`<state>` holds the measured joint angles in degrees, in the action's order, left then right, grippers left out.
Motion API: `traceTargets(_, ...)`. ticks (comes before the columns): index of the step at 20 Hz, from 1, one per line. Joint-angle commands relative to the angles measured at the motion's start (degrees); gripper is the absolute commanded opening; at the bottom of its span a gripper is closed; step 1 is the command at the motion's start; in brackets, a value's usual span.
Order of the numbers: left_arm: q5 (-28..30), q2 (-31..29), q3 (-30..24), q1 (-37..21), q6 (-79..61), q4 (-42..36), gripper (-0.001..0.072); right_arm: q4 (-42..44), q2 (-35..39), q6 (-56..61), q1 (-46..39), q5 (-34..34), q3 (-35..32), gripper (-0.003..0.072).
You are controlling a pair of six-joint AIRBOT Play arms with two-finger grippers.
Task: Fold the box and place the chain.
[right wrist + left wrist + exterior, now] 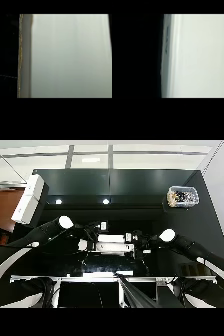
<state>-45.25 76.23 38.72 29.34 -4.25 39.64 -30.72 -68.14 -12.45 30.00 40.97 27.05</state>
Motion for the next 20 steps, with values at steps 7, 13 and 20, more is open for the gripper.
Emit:
traceTargets(7,-0.15,-0.02,0.02,0.04,0.02,-0.04,0.0029,-2.36,-0.11,0.04,0.00,-0.28,0.00,0.0599)
traceTargets(13,-0.17,-0.02,0.02,0.04,0.02,-0.04,0.0029,-2.36,-0.22,0.04,-0.02,-0.50,-0.09,0.0598)
traceTargets(20,-0.20,-0.02,0.02,0.04,0.02,-0.04,0.0029,-2.32,-0.22,0.55,-0.02,-0.70,-0.09,0.0598)
